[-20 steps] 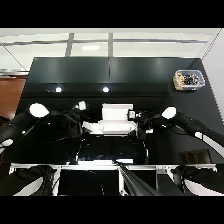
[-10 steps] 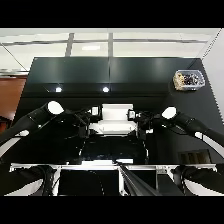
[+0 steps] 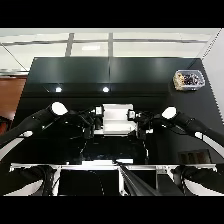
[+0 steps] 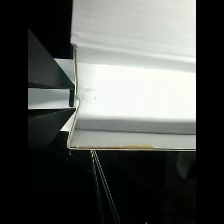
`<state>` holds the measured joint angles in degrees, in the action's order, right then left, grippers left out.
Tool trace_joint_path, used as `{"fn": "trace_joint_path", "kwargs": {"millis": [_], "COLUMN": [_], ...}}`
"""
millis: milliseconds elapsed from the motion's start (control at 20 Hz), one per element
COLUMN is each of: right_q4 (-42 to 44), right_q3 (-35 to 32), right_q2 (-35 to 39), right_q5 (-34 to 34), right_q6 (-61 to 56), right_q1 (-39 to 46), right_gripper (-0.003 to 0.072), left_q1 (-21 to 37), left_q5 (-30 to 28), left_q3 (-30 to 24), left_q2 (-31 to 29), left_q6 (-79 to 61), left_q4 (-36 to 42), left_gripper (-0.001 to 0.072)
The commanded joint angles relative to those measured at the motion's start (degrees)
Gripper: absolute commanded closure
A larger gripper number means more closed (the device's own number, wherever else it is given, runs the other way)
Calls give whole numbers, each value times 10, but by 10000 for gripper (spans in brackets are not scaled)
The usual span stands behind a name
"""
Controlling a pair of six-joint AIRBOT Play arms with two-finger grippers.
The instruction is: Fold the box and place the chain.
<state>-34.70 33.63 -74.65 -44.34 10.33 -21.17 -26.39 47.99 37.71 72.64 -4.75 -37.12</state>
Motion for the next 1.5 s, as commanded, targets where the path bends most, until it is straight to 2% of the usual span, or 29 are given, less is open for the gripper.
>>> {"fn": "trace_joint_path", "kwargs": {"millis": [0,150,350,450,500,550,600,650,700,750,800,850,900,950,1100,1200,1300,1450], "right_q4": [0,0,0,0,0,0,0,0,0,0,0,0,0,0,0,0,0,0], "right_q3": [0,0,0,0,0,0,0,0,0,0,0,0,0,0,0,0,0,0], "right_q2": [0,0,0,0,0,0,0,0,0,0,0,0,0,0,0,0,0,0], "right_q5": [0,0,0,0,0,0,0,0,0,0,0,0,0,0,0,0,0,0], "right_q6": [0,0,0,0,0,0,0,0,0,0,0,0,0,0,0,0,0,0], "right_q1": [-1,-1,-1,-1,-1,-1,-1,-1,-1,-1,-1,-1,-1,-1,-1,-1,-1,-1], "right_gripper": [207,208,207,207,207,207,207,207,207,208,208,208,208,208,208,208,208,208], "left_q1": [-14,-19,-20,-21,-21,-23,-26,-28,-27,-27,-27,-26,-22,-13,36,81,137,210], "left_q5": [-10,-16,-49,-45,-38,-31,-31,-28,-25,-25,-25,-22,-20,-12,31,50,80,125], "left_q3": [0,1,1,1,1,1,1,1,1,1,1,2,6,14,35,38,36,28], "left_q2": [5,26,44,44,44,44,44,44,44,44,44,43,39,32,-11,-54,-84,-86], "left_q6": [3,2,29,29,29,29,29,29,28,28,29,33,36,63,217,318,476,741], "left_q4": [21,65,63,65,65,65,65,65,63,61,61,59,32,-2,-69,-143,-221,-365], "left_gripper": [547,547,552,652,646,522,342,326,503,491,329,412,593,688,684,684,685,685]}}
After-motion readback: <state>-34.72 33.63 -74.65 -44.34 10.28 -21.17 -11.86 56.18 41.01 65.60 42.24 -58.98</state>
